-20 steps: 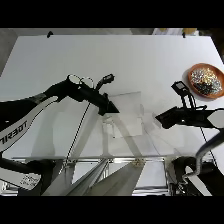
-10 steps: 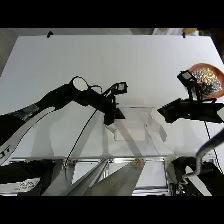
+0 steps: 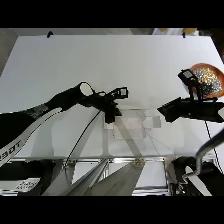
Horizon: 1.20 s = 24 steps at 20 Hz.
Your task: Fold the box and place the chain.
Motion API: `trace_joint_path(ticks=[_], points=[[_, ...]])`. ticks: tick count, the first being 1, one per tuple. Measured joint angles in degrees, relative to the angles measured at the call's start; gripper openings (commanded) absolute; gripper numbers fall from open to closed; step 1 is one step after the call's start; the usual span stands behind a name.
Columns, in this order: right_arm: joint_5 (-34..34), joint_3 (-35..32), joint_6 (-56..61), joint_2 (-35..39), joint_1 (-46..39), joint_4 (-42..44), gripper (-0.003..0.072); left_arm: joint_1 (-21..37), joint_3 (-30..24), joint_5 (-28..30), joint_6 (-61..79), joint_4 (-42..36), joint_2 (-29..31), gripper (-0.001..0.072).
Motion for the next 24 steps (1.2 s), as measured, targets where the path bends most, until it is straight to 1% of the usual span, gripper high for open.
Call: trace_joint_path(ticks=[5,24], points=[[-0.2,0.0,0.0,0.0,0.0,-0.2,0.0341,-0.4,0.0,1.3,5.8,-2.9,-1.7,0.0002],[-1.8,0.0,-0.2,0.0,0.0,-0.6,0.034,-0.4,0.0,2.3,12.3,-6.3,-4.8,0.0003]])
